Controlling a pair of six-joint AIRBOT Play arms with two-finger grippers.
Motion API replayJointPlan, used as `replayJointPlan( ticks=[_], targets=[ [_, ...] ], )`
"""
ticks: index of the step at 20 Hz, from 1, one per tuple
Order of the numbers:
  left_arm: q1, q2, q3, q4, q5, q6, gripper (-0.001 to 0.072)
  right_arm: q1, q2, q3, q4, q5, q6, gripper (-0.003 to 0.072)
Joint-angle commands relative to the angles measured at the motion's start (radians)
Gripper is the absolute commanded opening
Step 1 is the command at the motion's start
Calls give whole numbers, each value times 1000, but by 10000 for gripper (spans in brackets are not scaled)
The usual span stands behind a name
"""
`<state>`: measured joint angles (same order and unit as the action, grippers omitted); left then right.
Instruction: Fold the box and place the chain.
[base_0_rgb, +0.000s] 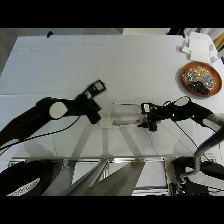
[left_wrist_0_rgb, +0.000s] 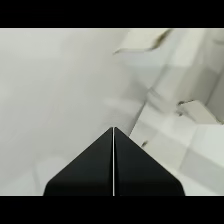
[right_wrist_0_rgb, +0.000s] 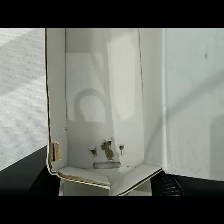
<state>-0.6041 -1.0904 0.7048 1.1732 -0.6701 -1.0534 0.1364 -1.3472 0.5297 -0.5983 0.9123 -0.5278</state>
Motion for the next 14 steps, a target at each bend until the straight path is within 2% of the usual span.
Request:
replayJointPlan(
  ticks=[1,3,5,10,14],
  targets=[
    [84,54,-28,188,-124,-478,7,0,1,0,0,0,-1,371],
    [119,45,-64,142,-156,-503,7,0,1,0,0,0,-1,371],
    [128,22,-102,43,-138,-489,7,0,1,0,0,0,-1,371],
    [122,-113,-109,-262,-94,-291,7,0,1,0,0,0,-1,371],
    [94,-185,-109,-287,-81,-288,6,0,1,0,0,0,-1,371]
  ],
)
